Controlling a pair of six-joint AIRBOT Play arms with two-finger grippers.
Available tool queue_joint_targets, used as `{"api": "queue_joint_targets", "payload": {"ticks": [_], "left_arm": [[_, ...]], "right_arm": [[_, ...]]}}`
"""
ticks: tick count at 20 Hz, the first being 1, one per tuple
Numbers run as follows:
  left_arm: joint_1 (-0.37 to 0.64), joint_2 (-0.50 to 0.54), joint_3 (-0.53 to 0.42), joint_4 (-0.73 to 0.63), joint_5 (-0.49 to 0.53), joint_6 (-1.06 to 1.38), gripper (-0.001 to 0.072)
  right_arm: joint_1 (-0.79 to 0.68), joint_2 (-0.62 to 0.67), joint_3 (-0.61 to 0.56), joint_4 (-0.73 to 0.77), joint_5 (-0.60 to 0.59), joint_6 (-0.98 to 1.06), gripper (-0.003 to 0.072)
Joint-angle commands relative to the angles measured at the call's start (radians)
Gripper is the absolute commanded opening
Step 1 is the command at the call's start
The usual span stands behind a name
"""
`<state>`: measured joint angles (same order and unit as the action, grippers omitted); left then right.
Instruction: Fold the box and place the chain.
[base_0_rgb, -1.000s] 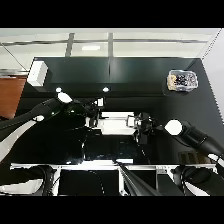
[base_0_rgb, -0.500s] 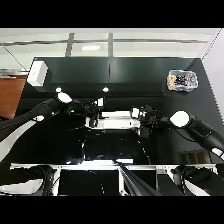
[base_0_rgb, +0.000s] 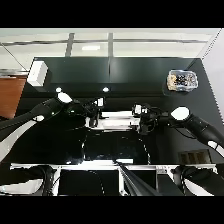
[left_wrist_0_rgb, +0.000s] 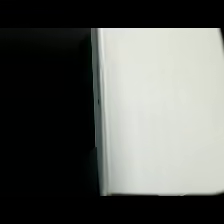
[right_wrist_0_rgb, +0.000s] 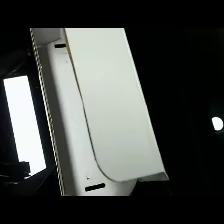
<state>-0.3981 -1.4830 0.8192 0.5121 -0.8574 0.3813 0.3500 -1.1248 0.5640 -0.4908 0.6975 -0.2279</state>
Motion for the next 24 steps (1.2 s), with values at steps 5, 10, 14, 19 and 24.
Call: {"api": "queue_joint_targets", "payload": {"ticks": [5,10,14,19,24], "left_arm": [[0.000,-0.001,0.000,0.000,0.000,0.000,0.0028],[0.000,-0.001,0.000,0.000,0.000,0.000,0.0028],[0.000,-0.001,0.000,0.000,0.000,0.000,0.0028],[0.000,-0.001,0.000,0.000,-0.003,0.000,0.0028],[0.000,-0.001,0.000,0.000,-0.011,0.000,0.0028]], "right_arm": [[-0.004,-0.096,0.000,0.045,0.039,-0.099,0.0718],[-0.011,-0.147,0.000,-0.026,0.040,-0.115,0.0717],[-0.019,-0.155,0.001,-0.016,0.035,-0.117,0.0717],[-0.015,-0.156,0.001,-0.015,0.012,-0.103,0.0717],[0.001,-0.158,0.002,-0.034,-0.008,-0.085,0.0717]]}}
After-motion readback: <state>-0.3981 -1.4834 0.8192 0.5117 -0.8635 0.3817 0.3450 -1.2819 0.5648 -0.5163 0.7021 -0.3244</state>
